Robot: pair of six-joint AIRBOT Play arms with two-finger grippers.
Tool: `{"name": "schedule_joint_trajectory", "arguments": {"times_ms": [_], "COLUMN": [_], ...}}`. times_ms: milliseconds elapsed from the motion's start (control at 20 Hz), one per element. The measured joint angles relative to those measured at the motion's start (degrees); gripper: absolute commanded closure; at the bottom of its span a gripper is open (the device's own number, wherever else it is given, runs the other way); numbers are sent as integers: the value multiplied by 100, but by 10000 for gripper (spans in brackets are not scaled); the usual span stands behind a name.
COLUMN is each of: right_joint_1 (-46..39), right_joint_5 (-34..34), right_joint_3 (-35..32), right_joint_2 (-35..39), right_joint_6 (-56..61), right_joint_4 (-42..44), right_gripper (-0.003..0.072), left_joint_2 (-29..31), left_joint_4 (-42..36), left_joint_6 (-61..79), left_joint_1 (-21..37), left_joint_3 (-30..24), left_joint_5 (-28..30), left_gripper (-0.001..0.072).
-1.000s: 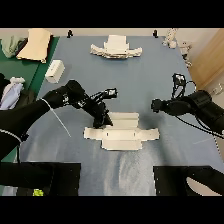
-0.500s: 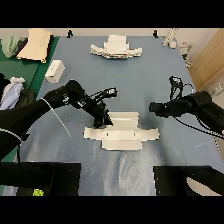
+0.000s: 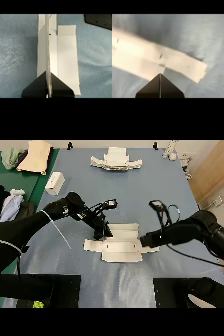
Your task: Fold the box.
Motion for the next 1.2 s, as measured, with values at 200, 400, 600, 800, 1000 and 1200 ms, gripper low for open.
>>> {"name": "schedule_joint_trajectory", "arguments": {"times_ms": [200, 400, 600, 800, 1000, 1200], "right_joint_1": [1694, 2872, 3224, 3322, 3322, 3322], "right_joint_5": [-66, 251, 614, 992, 1161, 1182], "right_joint_3": [-258, -533, -627, -656, -647, -566], "right_joint_2": [184, -48, -660, -1191, -1335, -1102], "right_joint_6": [-251, -339, -540, -494, 299, 1058], "right_joint_4": [-48, -1016, -1947, -2850, -3724, -4107], "right_gripper": [154, 7, 22, 22, 22, 22], "left_joint_2": [0, 0, 0, 0, 0, 0], "left_joint_4": [2, 2, 2, 2, 2, 2], "left_joint_6": [2, 2, 0, 0, 0, 0], "left_joint_1": [0, 0, -4, -4, -4, -4], "left_joint_3": [0, 0, 0, 0, 0, 0], "left_joint_5": [0, 0, 0, 0, 0, 0], "left_gripper": [694, 694, 694, 694, 694, 694]}}
